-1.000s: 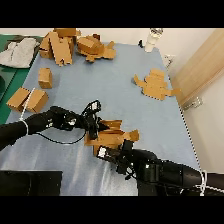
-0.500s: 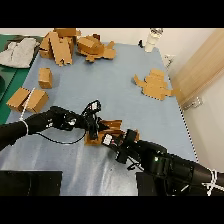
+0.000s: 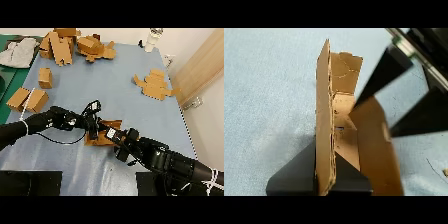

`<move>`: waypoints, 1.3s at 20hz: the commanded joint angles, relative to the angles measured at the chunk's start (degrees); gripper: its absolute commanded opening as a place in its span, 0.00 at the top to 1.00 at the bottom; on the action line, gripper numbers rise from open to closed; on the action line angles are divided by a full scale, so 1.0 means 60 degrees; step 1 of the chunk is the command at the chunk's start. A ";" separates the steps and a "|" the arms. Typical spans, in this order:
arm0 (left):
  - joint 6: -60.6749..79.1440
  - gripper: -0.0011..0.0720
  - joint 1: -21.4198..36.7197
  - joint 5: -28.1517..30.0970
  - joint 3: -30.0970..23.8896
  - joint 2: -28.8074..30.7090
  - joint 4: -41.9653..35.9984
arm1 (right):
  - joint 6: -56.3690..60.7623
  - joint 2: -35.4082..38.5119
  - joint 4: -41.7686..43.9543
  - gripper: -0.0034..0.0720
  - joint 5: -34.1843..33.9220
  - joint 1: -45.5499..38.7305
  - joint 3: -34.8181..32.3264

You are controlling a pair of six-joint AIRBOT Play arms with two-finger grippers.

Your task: Fold the box.

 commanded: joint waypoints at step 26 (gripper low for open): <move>-0.0073 0.97 0.0000 -0.0270 0.0004 -0.0004 0.0178 | -0.8575 0.0047 0.5541 0.00 -0.0863 -0.3220 0.0025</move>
